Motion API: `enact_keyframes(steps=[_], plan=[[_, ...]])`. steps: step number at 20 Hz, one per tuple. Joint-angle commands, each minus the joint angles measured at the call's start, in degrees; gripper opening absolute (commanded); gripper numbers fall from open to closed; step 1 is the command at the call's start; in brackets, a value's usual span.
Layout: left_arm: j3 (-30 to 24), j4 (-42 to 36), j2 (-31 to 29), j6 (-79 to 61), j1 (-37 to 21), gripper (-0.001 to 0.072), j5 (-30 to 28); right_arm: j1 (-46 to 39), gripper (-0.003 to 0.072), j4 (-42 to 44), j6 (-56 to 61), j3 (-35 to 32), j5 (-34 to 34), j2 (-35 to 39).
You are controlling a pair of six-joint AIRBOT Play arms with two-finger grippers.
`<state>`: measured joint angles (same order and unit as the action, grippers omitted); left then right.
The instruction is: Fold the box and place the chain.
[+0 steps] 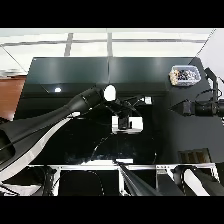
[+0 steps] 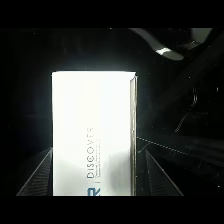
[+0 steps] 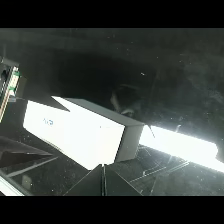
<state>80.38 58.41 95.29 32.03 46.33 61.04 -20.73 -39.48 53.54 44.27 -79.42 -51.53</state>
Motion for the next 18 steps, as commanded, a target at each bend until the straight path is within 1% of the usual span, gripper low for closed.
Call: enact_keyframes(steps=[1,3,10,13,18], plan=[[0.0,2.3,0.0,3.1,0.2,0.0711,-0.3,0.0,0.0017,0.0,0.0,0.0,0.0,0.0],[0.0,3.3,0.1,3.4,0.6,0.0711,0.0,0.0,0.0017,0.0,0.0,0.0,0.0,0.0],[0.0,3.1,0.1,3.4,1.6,0.0711,0.2,0.0,0.0017,0.0,0.0,0.0,0.0,0.0],[-0.5,3.1,0.1,2.6,1.6,0.0711,-0.9,0.0,0.0017,0.0,0.0,0.0,0.0,0.0],[-0.5,4.2,0.9,0.3,1.6,0.0711,-1.0,0.0,0.0017,0.0,0.0,0.0,0.0,0.0]])
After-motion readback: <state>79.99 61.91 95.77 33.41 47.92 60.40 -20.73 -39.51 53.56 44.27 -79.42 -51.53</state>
